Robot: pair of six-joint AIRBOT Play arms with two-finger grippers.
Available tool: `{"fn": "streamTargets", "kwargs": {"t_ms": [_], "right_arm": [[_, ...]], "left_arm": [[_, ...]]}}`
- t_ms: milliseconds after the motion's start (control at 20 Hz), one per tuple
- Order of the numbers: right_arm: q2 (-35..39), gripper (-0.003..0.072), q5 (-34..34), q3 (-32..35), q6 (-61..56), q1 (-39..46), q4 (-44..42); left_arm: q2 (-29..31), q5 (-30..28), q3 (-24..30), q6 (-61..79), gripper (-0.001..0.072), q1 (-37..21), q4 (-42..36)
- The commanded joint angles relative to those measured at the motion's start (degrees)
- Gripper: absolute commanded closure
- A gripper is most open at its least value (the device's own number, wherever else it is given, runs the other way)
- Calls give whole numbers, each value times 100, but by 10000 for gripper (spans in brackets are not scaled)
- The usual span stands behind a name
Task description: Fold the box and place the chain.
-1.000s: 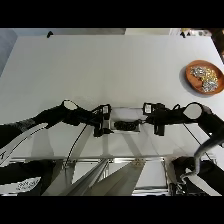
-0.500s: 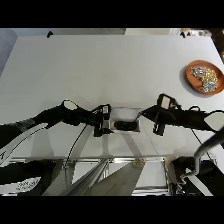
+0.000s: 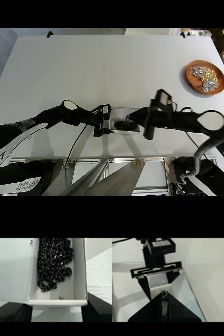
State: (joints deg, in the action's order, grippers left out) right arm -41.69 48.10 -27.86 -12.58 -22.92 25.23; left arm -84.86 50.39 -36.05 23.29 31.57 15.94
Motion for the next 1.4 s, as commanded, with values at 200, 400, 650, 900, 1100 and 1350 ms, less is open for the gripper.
{"fn": "streamTargets", "kwargs": {"t_ms": [200, 400, 650, 900, 1100, 1350], "right_arm": [[-949, 517, -1617, 0, -839, -951, -52], [-953, 484, -1307, -72, -1019, -951, -46], [-820, 665, -1117, -1283, -2452, -743, 741], [-1108, 670, -396, -2441, -4822, 363, 2444], [-1687, 670, 949, -2699, -5110, 1106, 2761], [-2393, 670, 1408, -2699, -4843, 835, 2798]], "left_arm": [[4, 0, -2, 2, 640, -4, 0], [4, -2, -2, 0, 640, -4, -2], [4, 0, -2, 0, 640, -4, -2], [4, -2, -2, 0, 640, -4, -2], [4, -2, -2, 2, 640, -4, -2], [4, -2, -2, 2, 640, -4, -2]]}}
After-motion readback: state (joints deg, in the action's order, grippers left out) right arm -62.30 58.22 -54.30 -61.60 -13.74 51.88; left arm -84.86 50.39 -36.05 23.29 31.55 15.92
